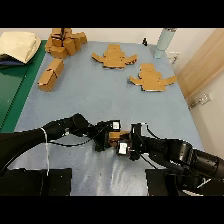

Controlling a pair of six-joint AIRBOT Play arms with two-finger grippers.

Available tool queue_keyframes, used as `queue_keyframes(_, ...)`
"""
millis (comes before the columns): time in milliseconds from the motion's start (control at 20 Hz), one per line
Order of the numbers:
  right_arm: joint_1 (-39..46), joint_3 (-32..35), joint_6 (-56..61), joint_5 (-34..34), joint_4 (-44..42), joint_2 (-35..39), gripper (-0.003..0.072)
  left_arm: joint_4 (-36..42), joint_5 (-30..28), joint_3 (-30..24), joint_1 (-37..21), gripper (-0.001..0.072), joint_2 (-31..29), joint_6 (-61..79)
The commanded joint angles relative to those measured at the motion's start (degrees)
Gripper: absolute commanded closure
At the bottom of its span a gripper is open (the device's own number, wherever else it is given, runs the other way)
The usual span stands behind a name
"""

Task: Fold the box.

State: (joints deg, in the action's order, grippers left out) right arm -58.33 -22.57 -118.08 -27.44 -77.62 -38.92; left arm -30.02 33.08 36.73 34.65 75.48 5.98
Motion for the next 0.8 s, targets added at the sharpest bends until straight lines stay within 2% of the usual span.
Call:
queue_keyframes(0, -0.02, 0.04, 0.00, -0.13, -1.16, -0.17, 0.0566, -0.02, -0.02, 0.00, 0.00, 0.0184, 0.02, 0.00)
queue_keyframes(750, -0.37, 0.04, -0.02, -1.79, -5.14, -1.86, 0.0567, -0.02, -0.02, -0.02, 0.00, 0.0185, 0.02, 0.00)
